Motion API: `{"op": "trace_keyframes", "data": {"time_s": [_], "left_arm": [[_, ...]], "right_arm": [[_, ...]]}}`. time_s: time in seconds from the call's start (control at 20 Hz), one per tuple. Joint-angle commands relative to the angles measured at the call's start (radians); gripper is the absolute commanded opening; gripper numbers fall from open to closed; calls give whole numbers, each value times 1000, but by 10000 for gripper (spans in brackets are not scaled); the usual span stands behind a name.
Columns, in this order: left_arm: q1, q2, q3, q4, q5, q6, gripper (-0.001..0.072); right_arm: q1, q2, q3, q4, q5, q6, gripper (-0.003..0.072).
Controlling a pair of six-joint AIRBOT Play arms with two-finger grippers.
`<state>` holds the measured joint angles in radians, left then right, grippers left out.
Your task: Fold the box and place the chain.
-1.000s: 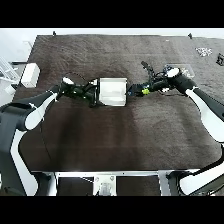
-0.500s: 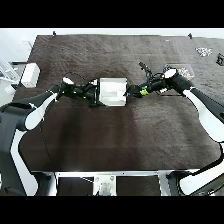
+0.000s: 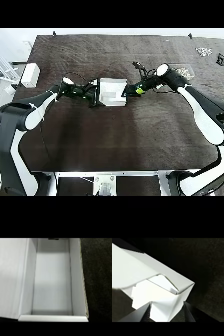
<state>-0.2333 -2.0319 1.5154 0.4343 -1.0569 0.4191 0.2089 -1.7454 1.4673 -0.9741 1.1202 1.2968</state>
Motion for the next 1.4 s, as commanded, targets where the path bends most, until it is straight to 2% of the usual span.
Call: {"op": "trace_keyframes", "data": {"time_s": [0.0,0.35,0.6,1.15,1.35], "left_arm": [[1,0,0,0,1,0,365],[1,0,0,0,1,0,365],[1,0,0,0,1,0,365],[1,0,0,0,0,0,366],[1,0,0,0,0,0,365]], "right_arm": [[44,0,35,-144,-3,153,485],[111,0,68,-296,-5,417,485],[165,-2,68,-364,-20,526,485],[177,-20,73,-392,-20,607,478],[202,-22,80,-519,-20,715,477]]}}
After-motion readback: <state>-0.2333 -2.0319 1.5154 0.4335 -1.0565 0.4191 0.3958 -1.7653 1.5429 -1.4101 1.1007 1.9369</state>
